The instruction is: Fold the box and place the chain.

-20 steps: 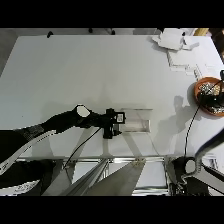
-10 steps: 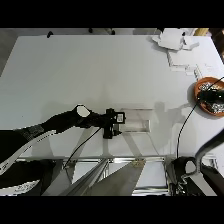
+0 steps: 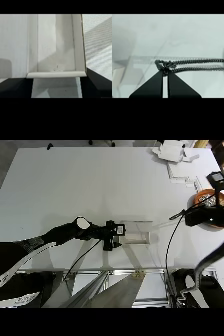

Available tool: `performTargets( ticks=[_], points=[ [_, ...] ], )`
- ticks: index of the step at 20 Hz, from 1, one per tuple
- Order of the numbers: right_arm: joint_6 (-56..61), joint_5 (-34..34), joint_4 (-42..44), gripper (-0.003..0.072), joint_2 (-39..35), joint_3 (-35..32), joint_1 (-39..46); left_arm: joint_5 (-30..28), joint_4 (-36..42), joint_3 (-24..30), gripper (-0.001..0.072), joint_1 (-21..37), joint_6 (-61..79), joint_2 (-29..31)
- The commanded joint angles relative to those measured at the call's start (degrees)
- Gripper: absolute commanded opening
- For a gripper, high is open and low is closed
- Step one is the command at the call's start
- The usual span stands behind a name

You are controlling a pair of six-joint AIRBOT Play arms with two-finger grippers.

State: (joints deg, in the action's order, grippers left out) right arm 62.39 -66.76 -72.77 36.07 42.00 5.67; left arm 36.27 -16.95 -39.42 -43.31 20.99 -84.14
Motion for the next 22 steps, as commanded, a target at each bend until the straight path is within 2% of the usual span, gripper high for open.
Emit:
performTargets(
  ticks=[1, 3, 6, 11, 17, 19, 20, 22],
  points=[
    [-1.79, -3.48, 2.01, 0.0023, -1.07, -1.03, -3.91, -0.04, -0.02, 0.0, 0.0275, 0.0, 0.02, 0.04],
    [-1.16, -2.82, 2.95, 0.0024, -1.07, -2.16, -3.93, 0.0, 0.0, 0.0, 0.0275, 0.0, 0.0, 0.04],
    [-2.36, -4.72, 8.9, 0.0024, -1.07, -5.05, -4.02, -0.02, 0.0, 0.0, 0.0275, 0.0, 0.0, 0.04],
    [-2.91, -3.43, 5.97, 0.0024, -1.07, -13.11, -4.9, 0.0, 0.0, 0.0, 0.0275, 0.0, 0.02, 0.04],
    [-2.89, -3.1, 4.68, 0.0031, -1.05, -18.82, -4.9, -0.02, -0.02, 0.0, 0.0275, 0.0, 0.02, 0.04],
    [-2.67, -2.1, 2.32, 0.0174, -1.05, -19.15, -4.9, -0.04, 0.0, 0.0, 0.0275, 0.0, 0.0, 0.04],
    [-2.19, -0.92, 0.79, 0.0287, -1.05, -19.15, -4.9, -0.02, -0.02, 0.0, 0.0275, 0.0, 0.02, 0.04],
    [-0.33, 2.69, -0.76, 0.0295, -1.05, -19.12, -4.87, -0.02, -0.02, 0.0, 0.0275, 0.0, 0.02, 0.04]
  ],
)
